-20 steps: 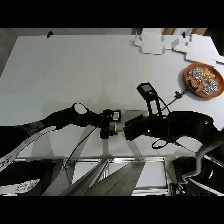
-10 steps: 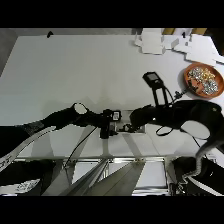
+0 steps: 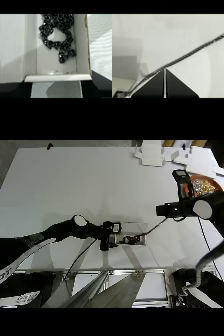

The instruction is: Fold the box and place the chain.

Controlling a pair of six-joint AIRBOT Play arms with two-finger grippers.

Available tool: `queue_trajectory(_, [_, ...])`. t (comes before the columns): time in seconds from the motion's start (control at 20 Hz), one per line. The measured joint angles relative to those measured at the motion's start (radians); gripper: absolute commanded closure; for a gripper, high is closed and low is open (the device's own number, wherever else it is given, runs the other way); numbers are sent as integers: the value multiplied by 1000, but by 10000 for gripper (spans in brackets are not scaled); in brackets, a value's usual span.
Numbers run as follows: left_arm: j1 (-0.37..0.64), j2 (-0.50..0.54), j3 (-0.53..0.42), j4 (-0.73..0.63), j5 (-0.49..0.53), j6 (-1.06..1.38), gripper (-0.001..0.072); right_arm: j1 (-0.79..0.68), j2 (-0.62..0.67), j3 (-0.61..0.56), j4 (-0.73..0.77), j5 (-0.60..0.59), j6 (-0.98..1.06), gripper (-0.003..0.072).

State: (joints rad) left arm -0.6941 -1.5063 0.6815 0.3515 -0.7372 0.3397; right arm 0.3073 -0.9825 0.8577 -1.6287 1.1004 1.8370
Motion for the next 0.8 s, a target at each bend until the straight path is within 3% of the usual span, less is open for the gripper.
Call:
queue_trajectory(0.05, [0, 0, 0, 0, 0, 0, 436, -20, -29, 0, -4, 2, -10, 629])
queue_trajectory(0.15, [0, 0, 0, 0, 0, 0, 436, -51, -86, -2, -10, -1, -29, 478])
queue_trajectory(0.2, [0, 0, 0, 0, 0, 0, 436, -62, -113, -6, -11, -6, -37, 449])
queue_trajectory(0.8, [0, 0, 0, 0, 0, 0, 436, -99, -348, -27, 0, -74, -90, 450])
